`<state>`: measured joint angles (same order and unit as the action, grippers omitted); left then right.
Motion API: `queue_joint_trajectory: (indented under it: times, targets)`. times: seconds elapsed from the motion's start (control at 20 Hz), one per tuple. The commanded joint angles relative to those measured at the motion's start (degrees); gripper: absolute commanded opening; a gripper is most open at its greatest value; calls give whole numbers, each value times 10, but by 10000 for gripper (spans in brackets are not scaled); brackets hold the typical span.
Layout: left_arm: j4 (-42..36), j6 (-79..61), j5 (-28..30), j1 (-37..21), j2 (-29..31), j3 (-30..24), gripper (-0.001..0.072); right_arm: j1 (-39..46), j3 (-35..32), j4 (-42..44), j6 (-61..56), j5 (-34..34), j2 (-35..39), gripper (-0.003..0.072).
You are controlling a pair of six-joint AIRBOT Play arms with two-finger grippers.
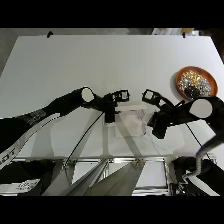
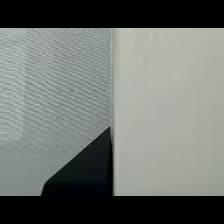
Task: Fold the box and place the chain.
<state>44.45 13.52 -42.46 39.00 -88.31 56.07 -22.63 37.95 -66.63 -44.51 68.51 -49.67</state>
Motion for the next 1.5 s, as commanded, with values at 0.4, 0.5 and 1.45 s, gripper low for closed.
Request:
queue_joint_trajectory:
  times: [0.4,0.5,1.45]
  targets:
    - [0,0,0,0,0,0,12,-94,-133,-97,139,-190,62,633]
    - [0,0,0,0,0,0,12,-109,-189,-118,179,-270,95,689]
    - [0,0,0,0,0,0,12,-93,-226,-59,210,-384,88,689]
